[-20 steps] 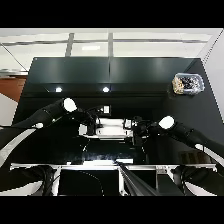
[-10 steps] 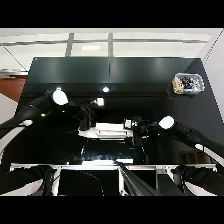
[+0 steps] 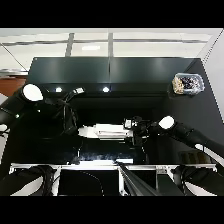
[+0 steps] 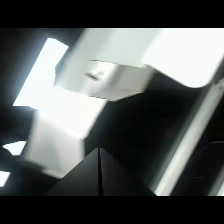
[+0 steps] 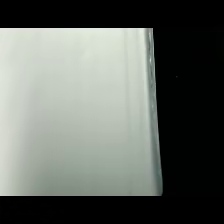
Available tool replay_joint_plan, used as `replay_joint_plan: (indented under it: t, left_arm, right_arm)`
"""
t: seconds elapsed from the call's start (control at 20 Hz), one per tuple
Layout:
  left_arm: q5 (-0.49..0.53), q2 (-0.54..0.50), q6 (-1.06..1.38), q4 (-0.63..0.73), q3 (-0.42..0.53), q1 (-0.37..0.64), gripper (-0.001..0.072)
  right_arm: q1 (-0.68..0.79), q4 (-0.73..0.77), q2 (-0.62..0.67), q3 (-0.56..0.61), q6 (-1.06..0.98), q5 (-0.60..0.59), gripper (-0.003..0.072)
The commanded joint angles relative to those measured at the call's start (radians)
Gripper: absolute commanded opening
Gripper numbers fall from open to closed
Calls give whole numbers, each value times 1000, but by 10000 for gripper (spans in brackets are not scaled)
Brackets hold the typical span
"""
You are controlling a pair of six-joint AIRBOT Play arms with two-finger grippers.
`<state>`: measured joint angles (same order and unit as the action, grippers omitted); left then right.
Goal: Fold the box and place the chain.
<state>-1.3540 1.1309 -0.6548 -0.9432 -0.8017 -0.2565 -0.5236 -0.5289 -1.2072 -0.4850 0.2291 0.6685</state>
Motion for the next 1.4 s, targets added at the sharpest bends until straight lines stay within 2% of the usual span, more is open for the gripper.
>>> replay_joint_plan:
  t: [0.0,0.1,0.15,0.3,0.45,0.55,0.75,0.9,1.15,1.25,1.35]
  left_arm:
    - [-13,-11,-13,266,116,-44,29]
    - [99,-11,100,512,188,-62,29]
    - [187,-11,133,612,211,-61,29]
    - [472,-10,154,705,220,-63,29]
    - [629,0,217,739,220,-72,30]
    - [660,22,235,670,220,-101,29]
    - [744,52,232,444,220,-214,30]
    - [821,70,230,423,218,-267,30]
    - [808,85,227,425,217,-274,30]
    - [794,60,227,423,214,-247,30]
    - [728,13,222,399,208,-189,30]
  right_arm:
    - [0,0,0,0,-1,0,468]
    - [0,0,0,0,0,0,468]
    - [0,0,0,0,0,0,468]
    - [0,0,0,0,-1,0,468]
    - [0,0,0,0,0,0,468]
    - [0,-1,0,0,-1,0,468]
    - [0,-1,0,0,0,0,468]
    - [0,-1,0,0,0,0,468]
    - [0,-1,0,0,-1,0,468]
    - [0,-1,0,0,-1,0,468]
    - [0,-2,0,0,0,0,468]
